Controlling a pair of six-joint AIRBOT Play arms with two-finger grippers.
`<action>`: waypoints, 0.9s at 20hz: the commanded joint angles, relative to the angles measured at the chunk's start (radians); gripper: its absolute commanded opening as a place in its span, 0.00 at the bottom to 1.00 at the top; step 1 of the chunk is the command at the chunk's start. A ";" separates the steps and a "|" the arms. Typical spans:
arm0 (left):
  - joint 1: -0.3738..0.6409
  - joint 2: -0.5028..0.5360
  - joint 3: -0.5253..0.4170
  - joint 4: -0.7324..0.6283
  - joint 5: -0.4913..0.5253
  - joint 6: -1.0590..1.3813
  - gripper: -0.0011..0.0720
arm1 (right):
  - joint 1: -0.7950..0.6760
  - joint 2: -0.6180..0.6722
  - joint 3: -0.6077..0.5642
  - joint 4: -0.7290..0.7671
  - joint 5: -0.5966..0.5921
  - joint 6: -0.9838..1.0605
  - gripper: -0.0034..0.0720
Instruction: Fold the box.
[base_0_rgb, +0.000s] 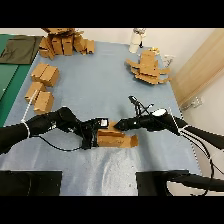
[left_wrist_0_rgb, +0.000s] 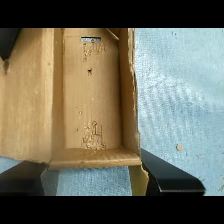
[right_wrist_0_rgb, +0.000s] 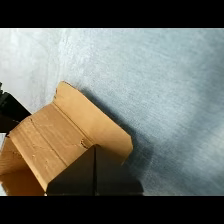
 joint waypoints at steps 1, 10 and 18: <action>0.001 0.000 0.000 0.000 0.001 0.000 0.45 | -0.021 0.037 0.011 -0.013 0.000 -0.010 0.05; 0.001 0.000 0.000 0.000 0.001 0.000 0.45 | -0.100 0.314 0.079 -0.472 0.165 -0.031 0.67; 0.001 0.000 0.000 0.000 0.001 0.000 0.45 | 0.185 0.345 0.060 -0.777 0.276 -0.172 0.74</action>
